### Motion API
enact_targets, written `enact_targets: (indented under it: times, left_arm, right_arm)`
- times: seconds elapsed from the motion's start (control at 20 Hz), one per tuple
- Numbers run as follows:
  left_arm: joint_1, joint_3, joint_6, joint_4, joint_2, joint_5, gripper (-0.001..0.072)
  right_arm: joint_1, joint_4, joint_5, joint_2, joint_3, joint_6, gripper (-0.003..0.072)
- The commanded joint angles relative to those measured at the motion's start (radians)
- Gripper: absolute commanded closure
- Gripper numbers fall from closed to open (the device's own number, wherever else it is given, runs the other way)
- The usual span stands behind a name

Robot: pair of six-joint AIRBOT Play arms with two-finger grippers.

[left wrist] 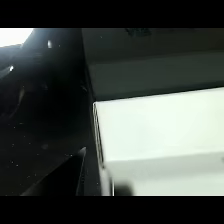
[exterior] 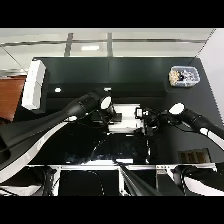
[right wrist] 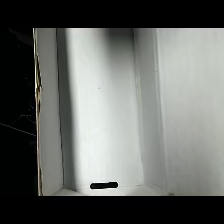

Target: Fold the box and place the chain.

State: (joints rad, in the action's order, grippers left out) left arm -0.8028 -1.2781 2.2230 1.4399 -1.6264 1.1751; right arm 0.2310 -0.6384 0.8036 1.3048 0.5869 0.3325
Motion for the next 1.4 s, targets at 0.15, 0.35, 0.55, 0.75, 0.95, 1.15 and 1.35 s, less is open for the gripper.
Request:
enact_targets:
  times: [0.15,0.35,0.55,0.75,0.95,1.15,1.35]
  left_arm:
    - [-0.034,-0.056,0.072,0.0,-0.069,0.034,0.0471]
    - [-0.032,-0.056,0.09,0.022,-0.069,0.065,0.0474]
    - [-0.034,-0.056,0.097,0.021,-0.069,0.064,0.0686]
    - [-0.033,-0.057,0.097,0.014,-0.069,0.083,0.0628]
    - [-0.032,-0.057,0.097,0.015,-0.069,0.098,0.0277]
    - [-0.032,-0.057,0.097,0.019,-0.069,0.079,0.0364]
    - [-0.032,-0.057,0.097,0.021,-0.069,0.062,0.0466]
  right_arm:
    - [0.0,0.0,0.001,0.0,0.0,0.0,0.0487]
    - [0.0,0.0,0.001,0.0,0.0,0.0,0.0487]
    - [0.0,0.0,0.001,0.0,0.0,0.0,0.0487]
    - [0.0,0.0,0.001,0.0,0.0,0.0,0.0488]
    - [0.0,0.0,0.001,0.0,0.0,0.0,0.0488]
    - [0.0,-0.001,0.001,0.0,0.0,0.0,0.0487]
    - [0.0,0.0,0.001,-0.001,0.0,0.0,0.0487]
